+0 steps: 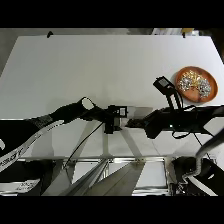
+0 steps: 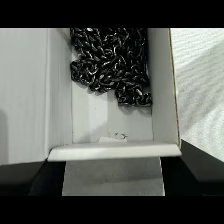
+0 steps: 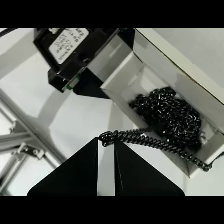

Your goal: Fold the box and place the chain.

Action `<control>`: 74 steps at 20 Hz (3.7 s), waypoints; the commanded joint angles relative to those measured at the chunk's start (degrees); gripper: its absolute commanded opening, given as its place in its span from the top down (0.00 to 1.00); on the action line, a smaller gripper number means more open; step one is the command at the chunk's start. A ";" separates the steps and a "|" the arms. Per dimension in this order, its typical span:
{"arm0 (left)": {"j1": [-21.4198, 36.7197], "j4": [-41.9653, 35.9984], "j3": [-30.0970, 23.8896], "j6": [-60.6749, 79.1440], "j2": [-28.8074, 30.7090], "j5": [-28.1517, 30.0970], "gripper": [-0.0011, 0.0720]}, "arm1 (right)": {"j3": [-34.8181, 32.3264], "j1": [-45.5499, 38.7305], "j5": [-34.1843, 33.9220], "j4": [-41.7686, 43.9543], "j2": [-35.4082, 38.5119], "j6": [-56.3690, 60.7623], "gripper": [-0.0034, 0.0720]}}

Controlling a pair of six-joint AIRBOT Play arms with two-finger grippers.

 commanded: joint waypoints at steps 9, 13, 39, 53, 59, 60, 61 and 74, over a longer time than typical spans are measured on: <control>0.07 0.02 0.02 0.02 -0.02 0.02 0.45 | 2.71 -4.70 -3.65 -5.40 -2.67 -0.26 0.66; 0.07 0.00 0.04 0.02 -0.02 0.02 0.45 | 5.38 -15.43 -2.21 -11.43 -2.89 -0.28 0.68; 0.07 0.00 0.04 0.00 -0.02 0.02 0.45 | 4.02 -23.34 -5.95 -21.55 -35.04 -3.02 0.64; 0.07 0.00 0.02 0.02 -0.02 0.00 0.45 | 3.85 -23.26 -4.52 -22.18 -37.13 -1.55 0.93; 0.07 0.00 0.02 0.02 -0.02 0.04 0.45 | 3.85 -23.21 -3.10 -22.14 -27.63 -1.55 0.94; 0.07 0.02 0.02 0.02 -0.02 0.02 0.45 | 3.85 -23.21 -2.69 -22.14 -25.73 -1.55 0.94; 0.07 0.00 0.02 0.00 -0.02 0.00 0.45 | 3.85 -23.21 -2.14 -22.12 -24.06 -1.55 0.94; 0.07 0.00 0.02 0.00 -0.02 -0.02 0.45 | -1.55 -23.21 -11.47 -21.92 -26.38 -1.49 0.53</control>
